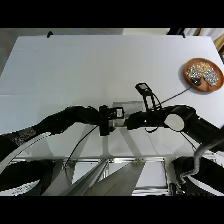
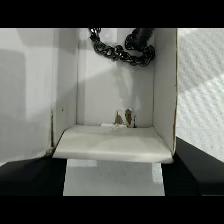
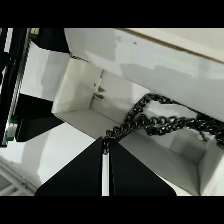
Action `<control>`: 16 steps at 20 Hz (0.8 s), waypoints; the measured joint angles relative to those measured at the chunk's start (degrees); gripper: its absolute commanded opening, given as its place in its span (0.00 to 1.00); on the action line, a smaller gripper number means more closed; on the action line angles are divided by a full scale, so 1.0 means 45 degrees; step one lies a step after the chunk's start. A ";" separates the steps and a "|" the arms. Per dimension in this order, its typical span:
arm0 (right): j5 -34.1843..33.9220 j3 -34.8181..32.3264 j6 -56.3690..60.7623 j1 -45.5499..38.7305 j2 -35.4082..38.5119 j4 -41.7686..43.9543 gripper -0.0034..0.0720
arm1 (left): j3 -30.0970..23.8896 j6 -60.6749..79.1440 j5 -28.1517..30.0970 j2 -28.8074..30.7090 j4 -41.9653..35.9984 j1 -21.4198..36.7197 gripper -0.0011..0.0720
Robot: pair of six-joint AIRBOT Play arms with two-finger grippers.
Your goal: Fold the box and place the chain.
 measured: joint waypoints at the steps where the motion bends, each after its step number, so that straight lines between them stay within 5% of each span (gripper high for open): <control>1: -0.0141 -0.0024 0.0000 0.0131 -0.0175 0.0010 0.11 | 0.0000 0.0005 -0.0005 0.0000 0.0000 0.0000 0.30; 4: -0.0321 -0.0058 0.0000 0.0364 -0.0612 0.0010 0.38 | 0.0000 0.0005 -0.0005 0.0000 0.0000 0.0000 0.30; 11: -0.0476 -0.0039 0.0019 0.0146 0.0063 -0.0175 0.38 | 0.0000 0.0000 -0.0005 0.0000 0.0000 0.0000 0.30; 16: 0.1418 -0.0034 0.0393 -0.2555 0.1540 -0.0957 0.38 | 0.0000 0.0000 -0.0005 0.0000 0.0000 0.0000 0.30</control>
